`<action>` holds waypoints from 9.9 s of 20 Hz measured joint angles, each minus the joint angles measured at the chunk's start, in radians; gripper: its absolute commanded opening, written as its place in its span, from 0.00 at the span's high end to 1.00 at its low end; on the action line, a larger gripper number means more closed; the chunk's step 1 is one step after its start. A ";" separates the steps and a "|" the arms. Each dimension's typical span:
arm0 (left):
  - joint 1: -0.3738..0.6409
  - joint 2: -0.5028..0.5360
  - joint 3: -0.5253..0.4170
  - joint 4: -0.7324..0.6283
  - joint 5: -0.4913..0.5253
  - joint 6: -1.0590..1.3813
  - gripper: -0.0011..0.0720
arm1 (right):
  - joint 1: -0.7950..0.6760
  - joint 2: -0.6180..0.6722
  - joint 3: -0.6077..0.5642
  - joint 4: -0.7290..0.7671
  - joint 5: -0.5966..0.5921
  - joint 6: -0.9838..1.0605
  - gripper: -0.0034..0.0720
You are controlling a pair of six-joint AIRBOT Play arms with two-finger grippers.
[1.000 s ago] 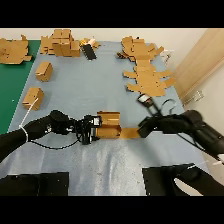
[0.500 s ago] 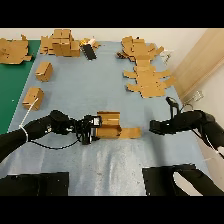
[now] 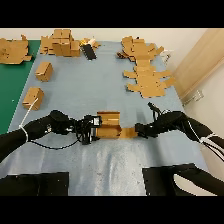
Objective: Fold the box.
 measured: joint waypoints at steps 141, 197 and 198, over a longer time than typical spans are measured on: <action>0.000 0.000 0.000 0.000 -0.002 0.000 0.27 | 0.470 0.059 0.126 0.063 0.270 -1.235 0.36; 0.001 0.000 0.000 0.000 -0.001 0.000 0.27 | 0.626 0.059 0.082 -0.237 0.485 -1.241 0.66; 0.001 0.000 0.000 0.000 -0.001 0.000 0.27 | 0.626 0.059 0.082 -0.237 0.485 -1.239 0.66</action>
